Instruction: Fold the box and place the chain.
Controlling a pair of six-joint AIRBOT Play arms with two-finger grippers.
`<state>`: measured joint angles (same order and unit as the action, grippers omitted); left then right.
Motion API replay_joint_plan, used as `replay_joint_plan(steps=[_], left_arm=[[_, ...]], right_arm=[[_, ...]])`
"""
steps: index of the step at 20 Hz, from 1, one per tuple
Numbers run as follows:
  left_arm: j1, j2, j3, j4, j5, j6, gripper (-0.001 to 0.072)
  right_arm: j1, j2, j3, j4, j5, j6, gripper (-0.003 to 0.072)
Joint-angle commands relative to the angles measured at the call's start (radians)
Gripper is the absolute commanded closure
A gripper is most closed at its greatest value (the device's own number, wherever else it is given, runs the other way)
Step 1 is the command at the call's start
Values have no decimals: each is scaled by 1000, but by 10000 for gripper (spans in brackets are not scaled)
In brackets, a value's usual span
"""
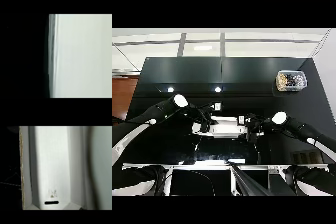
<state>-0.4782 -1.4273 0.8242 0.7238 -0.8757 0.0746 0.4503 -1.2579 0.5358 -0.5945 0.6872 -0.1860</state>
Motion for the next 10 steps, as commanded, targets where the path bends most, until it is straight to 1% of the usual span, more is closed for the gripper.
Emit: replay_joint_plan(steps=[1,2,3,4,5,7,8,9,10], left_arm=[[2,14,6,37,-9,-18,551],[6,32,15,77,-18,-53,385],[15,56,26,115,-27,-120,321],[26,84,35,155,-55,-185,228],[38,115,42,204,-98,-252,189],[62,190,47,323,-200,-414,190],[69,224,47,376,-249,-510,206],[75,257,47,422,-302,-615,280],[76,285,47,463,-349,-706,497]], right_arm=[[0,0,0,-5,1,-2,207],[0,0,0,-7,5,-3,207],[0,0,0,-9,13,-7,207],[0,0,0,-10,20,-9,207],[0,0,0,-14,27,-10,207],[0,0,0,-16,27,-10,207],[0,0,0,-16,27,-10,207],[0,0,0,-16,27,-10,207],[0,0,0,-16,27,-10,207]])
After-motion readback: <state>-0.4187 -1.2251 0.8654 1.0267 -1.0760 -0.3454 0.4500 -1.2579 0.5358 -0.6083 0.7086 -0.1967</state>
